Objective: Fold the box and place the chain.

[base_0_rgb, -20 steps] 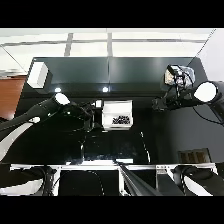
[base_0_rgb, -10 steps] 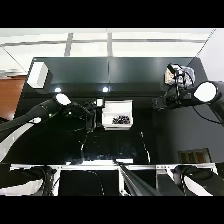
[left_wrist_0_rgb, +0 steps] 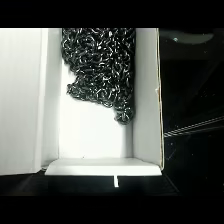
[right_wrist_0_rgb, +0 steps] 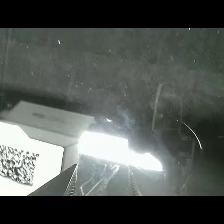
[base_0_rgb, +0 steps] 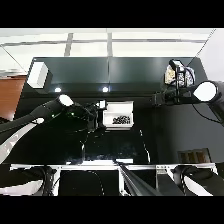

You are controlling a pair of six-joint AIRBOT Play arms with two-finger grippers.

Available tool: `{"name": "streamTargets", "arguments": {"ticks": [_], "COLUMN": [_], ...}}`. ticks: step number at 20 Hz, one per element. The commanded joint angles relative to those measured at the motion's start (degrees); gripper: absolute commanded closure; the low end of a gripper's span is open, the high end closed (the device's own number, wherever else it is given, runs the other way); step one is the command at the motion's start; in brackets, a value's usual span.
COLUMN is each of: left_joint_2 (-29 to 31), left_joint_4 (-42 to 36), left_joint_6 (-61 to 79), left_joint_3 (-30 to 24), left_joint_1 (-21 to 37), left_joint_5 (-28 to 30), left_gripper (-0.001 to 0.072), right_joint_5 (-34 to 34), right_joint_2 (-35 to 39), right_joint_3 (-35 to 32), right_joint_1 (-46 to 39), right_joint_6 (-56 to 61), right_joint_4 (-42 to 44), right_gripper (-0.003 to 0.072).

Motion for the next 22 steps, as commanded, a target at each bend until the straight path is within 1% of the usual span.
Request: {"name": "streamTargets", "arguments": {"ticks": [1, 2, 3, 5, 7, 8, 10, 12, 14, 17, 19, 20, 22], "left_joint_2": [-0.09, -0.09, -0.09, -0.09, -0.09, -0.09, -0.09, -0.09, -0.09, -0.09, -0.09, -0.09, -0.09], "left_joint_4": [0.39, 0.39, 0.39, 0.39, 0.39, 0.39, 0.39, 0.39, 0.39, 0.39, 0.39, 0.39, 0.39], "left_joint_6": [0.39, 0.39, 0.39, 0.39, 0.39, 0.39, 0.39, 0.39, 0.39, 0.39, 0.39, 0.39, 0.39], "left_joint_3": [0.07, 0.07, 0.07, 0.07, 0.07, 0.07, 0.07, 0.07, 0.07, 0.07, 0.07, 0.07, 0.07], "left_joint_1": [-0.35, -0.35, -0.35, -0.35, -0.35, -0.35, -0.35, -0.35, -0.35, -0.35, -0.35, -0.35, -0.35], "left_joint_5": [0.35, 0.35, 0.35, 0.35, 0.35, 0.35, 0.37, 0.39, 0.39, 0.55, 0.57, 0.57, 0.57], "left_gripper": [0.0272, 0.0361, 0.0361, 0.0361, 0.0361, 0.0361, 0.0360, 0.0360, 0.0360, 0.0360, 0.0359, 0.0359, 0.0359], "right_joint_5": [-1.31, -2.08, -4.02, -11.23, -17.70, -18.99, -19.28, -17.40, -11.19, 1.20, 7.10, 8.55, 8.63], "right_joint_2": [-1.64, -2.97, -4.42, -7.63, -11.30, -13.03, -15.67, -15.69, -15.32, -15.23, -15.23, -15.28, -15.58], "right_joint_3": [-0.02, -0.02, 0.00, 0.00, 0.02, 0.02, 0.04, 0.33, 2.05, 5.51, 6.08, 5.99, 5.42], "right_joint_1": [-0.02, -0.02, 0.24, 0.48, 0.66, 1.11, 3.08, 5.31, 6.80, 7.45, 7.50, 7.63, 8.39], "right_joint_6": [0.02, -0.17, -1.18, -1.36, -2.16, -4.81, -13.68, -26.32, -41.20, -55.01, -59.19, -61.48, -62.75], "right_joint_4": [2.40, 4.33, 5.81, 7.76, 13.70, 16.68, 20.52, 21.33, 21.31, 21.22, 21.46, 21.51, 21.49], "right_gripper": [0.0233, -0.0024, -0.0024, -0.0024, -0.0019, -0.0018, -0.0018, -0.0018, -0.0018, -0.0018, -0.0018, -0.0018, -0.0018]}}
